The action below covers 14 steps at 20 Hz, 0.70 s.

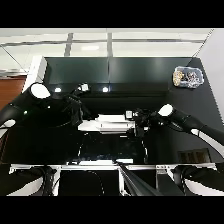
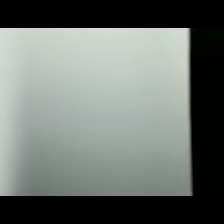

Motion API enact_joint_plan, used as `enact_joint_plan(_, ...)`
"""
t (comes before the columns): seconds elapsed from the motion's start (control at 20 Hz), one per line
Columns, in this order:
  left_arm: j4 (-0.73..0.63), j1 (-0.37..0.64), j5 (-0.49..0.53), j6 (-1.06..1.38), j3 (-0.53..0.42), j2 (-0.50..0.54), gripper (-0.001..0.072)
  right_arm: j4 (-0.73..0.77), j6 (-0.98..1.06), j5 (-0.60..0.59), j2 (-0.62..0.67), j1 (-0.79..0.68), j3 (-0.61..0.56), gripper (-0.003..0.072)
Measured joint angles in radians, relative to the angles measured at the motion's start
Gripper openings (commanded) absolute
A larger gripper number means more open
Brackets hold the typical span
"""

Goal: Fold the box and place the chain.

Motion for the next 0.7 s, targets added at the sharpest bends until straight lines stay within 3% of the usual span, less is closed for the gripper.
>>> enact_joint_plan(0.15,-0.043,-0.014,-0.134,-0.135,-0.022,0.021,0.0029,0.000,0.000,0.000,0.000,0.000,0.000,0.0429)
enact_joint_plan(0.25,-0.134,-0.042,-0.152,-0.164,-0.050,0.027,0.0029,0.000,0.000,0.000,0.000,0.000,0.000,0.0428)
enact_joint_plan(0.3,-0.178,-0.058,-0.133,-0.166,-0.063,0.029,0.0029,0.000,0.000,0.000,0.000,0.000,-0.001,0.0385)
enact_joint_plan(0.35,-0.230,-0.074,-0.092,-0.163,-0.075,0.031,0.0029,0.000,0.000,0.000,0.000,0.000,-0.001,0.0227)
enact_joint_plan(0.4,-0.271,-0.085,-0.053,-0.154,-0.084,0.031,0.0029,0.000,0.000,0.000,0.000,0.000,-0.001,0.0185)
enact_joint_plan(0.7,-0.413,-0.128,0.328,-0.060,-0.104,0.014,0.0029,0.000,0.000,0.001,0.000,0.000,-0.001,0.0200)
